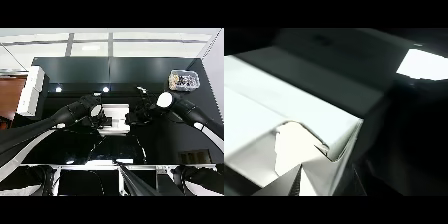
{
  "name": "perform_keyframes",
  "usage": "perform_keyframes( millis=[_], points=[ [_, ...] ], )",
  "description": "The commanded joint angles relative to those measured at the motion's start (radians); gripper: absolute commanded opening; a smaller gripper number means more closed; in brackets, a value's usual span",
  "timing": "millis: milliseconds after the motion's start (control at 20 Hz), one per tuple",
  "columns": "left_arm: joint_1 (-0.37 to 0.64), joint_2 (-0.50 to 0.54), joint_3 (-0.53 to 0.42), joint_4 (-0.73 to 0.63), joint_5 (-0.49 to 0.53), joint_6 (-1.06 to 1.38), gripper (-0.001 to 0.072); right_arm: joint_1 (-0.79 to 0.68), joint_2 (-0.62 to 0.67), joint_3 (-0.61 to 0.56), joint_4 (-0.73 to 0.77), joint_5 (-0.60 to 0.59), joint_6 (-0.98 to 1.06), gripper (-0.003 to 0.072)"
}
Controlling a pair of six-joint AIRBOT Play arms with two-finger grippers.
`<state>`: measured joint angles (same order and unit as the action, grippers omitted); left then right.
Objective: Fold the box and place the chain.
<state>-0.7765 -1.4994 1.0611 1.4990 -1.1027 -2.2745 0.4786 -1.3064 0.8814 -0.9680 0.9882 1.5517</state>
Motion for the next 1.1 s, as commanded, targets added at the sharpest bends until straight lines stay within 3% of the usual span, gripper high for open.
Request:
perform_keyframes(
  millis=[0,300,1000,1050],
  points=[
    [0.0,0.0,0.001,0.0,0.002,0.0,0.0029,0.1,-0.024,0.073,-0.238,0.026,0.258,0.0358],
    [0.0,0.0,0.001,0.0,0.002,0.0,0.0029,0.208,-0.122,0.198,-0.441,0.14,0.533,0.0357],
    [0.0,0.0,0.001,0.0,0.002,0.0,0.0029,0.288,-0.216,0.217,-0.444,0.151,0.729,0.0355],
    [0.0,0.0,0.001,0.0,0.002,0.0,0.0029,0.288,-0.216,0.217,-0.443,0.15,0.731,0.0254]
  ],
)
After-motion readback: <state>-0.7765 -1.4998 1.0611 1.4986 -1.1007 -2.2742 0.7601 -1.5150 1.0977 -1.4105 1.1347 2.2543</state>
